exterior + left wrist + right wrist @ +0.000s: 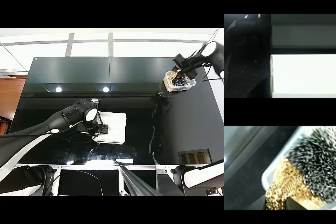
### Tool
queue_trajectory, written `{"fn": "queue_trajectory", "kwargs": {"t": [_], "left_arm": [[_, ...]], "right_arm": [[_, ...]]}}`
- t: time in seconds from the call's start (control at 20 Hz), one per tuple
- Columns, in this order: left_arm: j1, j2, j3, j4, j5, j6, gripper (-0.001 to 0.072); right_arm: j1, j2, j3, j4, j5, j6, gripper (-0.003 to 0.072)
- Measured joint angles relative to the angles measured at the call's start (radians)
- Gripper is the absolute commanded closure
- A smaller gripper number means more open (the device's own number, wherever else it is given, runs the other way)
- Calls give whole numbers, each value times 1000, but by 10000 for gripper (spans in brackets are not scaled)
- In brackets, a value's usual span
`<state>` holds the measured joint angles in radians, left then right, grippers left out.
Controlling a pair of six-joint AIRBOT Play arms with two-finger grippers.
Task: Fold the box and place the chain.
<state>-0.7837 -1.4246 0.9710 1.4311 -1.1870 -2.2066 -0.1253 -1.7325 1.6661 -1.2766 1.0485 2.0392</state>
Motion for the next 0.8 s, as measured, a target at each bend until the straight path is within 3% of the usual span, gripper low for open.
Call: {"fn": "queue_trajectory", "kwargs": {"t": [0.4, 0.8], "left_arm": [[0, 0, 0, 0, 0, 0, 682], [0, 0, 0, 0, 0, 0, 682]], "right_arm": [[-3, 304, 2, -35, 40, -221, 678], [54, 619, 2, 25, 109, -511, 678]]}}
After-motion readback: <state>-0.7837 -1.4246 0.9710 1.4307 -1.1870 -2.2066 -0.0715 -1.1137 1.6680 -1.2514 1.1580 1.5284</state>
